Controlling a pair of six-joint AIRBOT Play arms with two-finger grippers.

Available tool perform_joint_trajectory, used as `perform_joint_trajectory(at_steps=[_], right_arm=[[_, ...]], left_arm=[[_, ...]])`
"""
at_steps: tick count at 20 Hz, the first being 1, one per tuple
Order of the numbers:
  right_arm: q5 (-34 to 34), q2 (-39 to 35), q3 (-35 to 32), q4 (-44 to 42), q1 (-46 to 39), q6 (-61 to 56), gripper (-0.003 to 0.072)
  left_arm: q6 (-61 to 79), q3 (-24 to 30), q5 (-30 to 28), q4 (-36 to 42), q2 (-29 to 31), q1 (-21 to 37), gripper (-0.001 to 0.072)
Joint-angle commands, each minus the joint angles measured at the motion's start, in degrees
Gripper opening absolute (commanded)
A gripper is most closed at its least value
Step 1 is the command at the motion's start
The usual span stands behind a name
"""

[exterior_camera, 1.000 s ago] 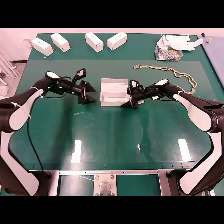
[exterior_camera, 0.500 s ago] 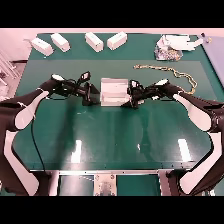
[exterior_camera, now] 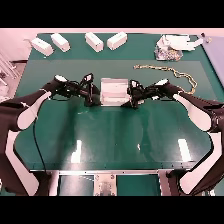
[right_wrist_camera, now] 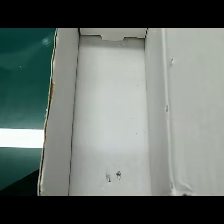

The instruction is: Fold the box and place the chain.

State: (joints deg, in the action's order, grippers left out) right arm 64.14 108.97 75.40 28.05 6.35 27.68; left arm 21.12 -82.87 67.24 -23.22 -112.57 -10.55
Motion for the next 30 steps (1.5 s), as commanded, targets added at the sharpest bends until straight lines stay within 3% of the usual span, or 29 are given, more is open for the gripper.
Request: perform_joint_trajectory(at_steps=[1, 23, 24, 25, 29, 30], right_arm=[[0.00, -0.04, 0.02, 0.00, 0.02, 0.00, 0.0564], [0.00, -0.04, 0.00, 0.00, 0.02, 0.00, 0.0564], [0.00, -0.04, 0.02, -0.02, 0.02, 0.00, 0.0564], [0.00, -0.04, 0.00, 0.00, 0.02, 0.00, 0.0564], [0.00, -0.04, 0.02, -0.02, 0.02, 0.00, 0.0564], [0.00, -0.04, 0.02, -0.02, 0.02, 0.00, 0.0564]], left_arm=[[1.60, -0.02, -1.81, 0.07, -1.20, -1.16, 0.0720], [1.14, -0.87, -2.75, 1.31, -1.97, -2.27, 0.0703], [0.35, -0.87, -2.69, 1.07, -1.97, -2.27, 0.0638], [0.09, -0.87, -2.71, 0.98, -1.97, -2.27, 0.0629], [-1.64, -0.85, -1.60, 0.07, -1.97, -2.34, 0.0379], [-1.66, -0.85, -1.42, 0.00, -1.97, -2.34, 0.0367]])
